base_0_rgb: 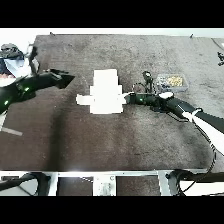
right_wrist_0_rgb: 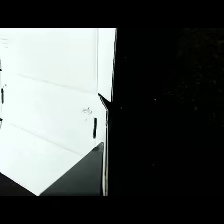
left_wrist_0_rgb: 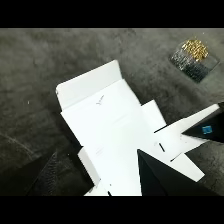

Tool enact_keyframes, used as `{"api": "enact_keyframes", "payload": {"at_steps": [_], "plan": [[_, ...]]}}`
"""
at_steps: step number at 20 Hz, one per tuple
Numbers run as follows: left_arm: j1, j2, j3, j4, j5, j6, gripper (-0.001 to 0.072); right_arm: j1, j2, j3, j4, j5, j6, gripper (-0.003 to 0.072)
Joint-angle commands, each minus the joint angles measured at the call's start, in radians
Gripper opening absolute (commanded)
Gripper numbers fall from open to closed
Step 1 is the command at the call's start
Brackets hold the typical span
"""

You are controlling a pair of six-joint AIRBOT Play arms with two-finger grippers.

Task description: Fold the box and place the chain.

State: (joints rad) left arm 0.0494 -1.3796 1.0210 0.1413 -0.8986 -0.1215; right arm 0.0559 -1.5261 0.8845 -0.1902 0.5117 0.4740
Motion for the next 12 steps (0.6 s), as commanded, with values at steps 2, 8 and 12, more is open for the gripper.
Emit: {"api": "enact_keyframes", "payload": {"at_steps": [2,8,12], "plan": [[-0.101,-0.285,0.35,0.294,-0.081,-0.363,0.0536,0.001,0.0,0.0,-0.014,0.007,-0.003,-0.0011],[-0.145,-0.585,0.749,0.402,-0.322,-0.541,0.0537,0.001,0.0,0.0,-0.026,0.005,-0.003,-0.001],[-0.145,-0.688,0.853,0.407,-0.391,-0.56,0.0537,0.0,0.0,0.0,-0.026,-0.001,-0.003,-0.0011]]}}
